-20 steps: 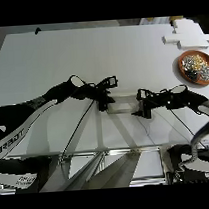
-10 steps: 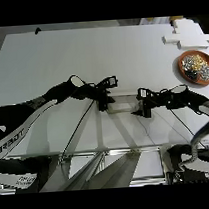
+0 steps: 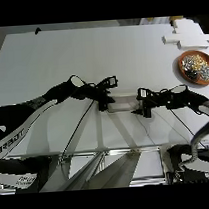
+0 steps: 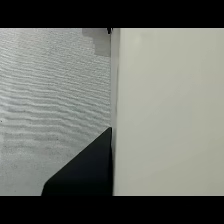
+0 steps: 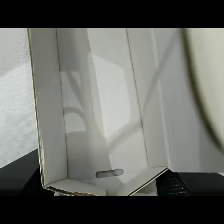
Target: Fold the box and place the chain.
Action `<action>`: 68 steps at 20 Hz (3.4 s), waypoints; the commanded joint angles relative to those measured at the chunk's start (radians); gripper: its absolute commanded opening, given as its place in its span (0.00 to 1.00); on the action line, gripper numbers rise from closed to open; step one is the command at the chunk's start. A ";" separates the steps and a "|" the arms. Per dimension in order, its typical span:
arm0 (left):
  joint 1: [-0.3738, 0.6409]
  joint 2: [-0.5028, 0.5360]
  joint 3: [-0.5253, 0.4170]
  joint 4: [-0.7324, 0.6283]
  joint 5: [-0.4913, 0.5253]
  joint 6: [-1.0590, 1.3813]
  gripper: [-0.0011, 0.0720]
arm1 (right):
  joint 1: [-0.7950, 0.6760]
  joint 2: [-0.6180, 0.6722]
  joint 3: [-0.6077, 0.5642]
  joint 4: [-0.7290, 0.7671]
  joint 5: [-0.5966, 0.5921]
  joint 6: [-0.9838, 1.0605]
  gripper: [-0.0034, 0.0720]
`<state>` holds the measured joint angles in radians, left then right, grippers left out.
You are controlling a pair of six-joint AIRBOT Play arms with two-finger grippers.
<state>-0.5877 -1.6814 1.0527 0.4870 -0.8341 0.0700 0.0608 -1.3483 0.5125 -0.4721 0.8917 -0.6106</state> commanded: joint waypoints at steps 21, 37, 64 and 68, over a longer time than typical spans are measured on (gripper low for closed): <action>0.000 0.001 0.001 0.000 0.000 0.000 0.03 | 0.002 -0.021 0.000 -0.028 -0.014 0.000 0.65; 0.000 0.002 0.001 0.000 0.000 -0.005 0.03 | 0.002 -0.021 0.000 -0.028 -0.014 0.000 0.65; -0.280 0.354 0.001 0.380 0.253 -0.718 0.02 | 0.002 -0.021 0.000 -0.028 -0.014 0.000 0.65; -0.236 0.266 0.001 0.375 0.347 -0.752 0.02 | 0.002 -0.021 0.000 -0.028 -0.014 0.000 0.65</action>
<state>-0.8284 -1.3621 1.0527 0.8684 -0.6151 -0.6468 0.0624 -1.3693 0.5133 -0.5003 0.8776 -0.6106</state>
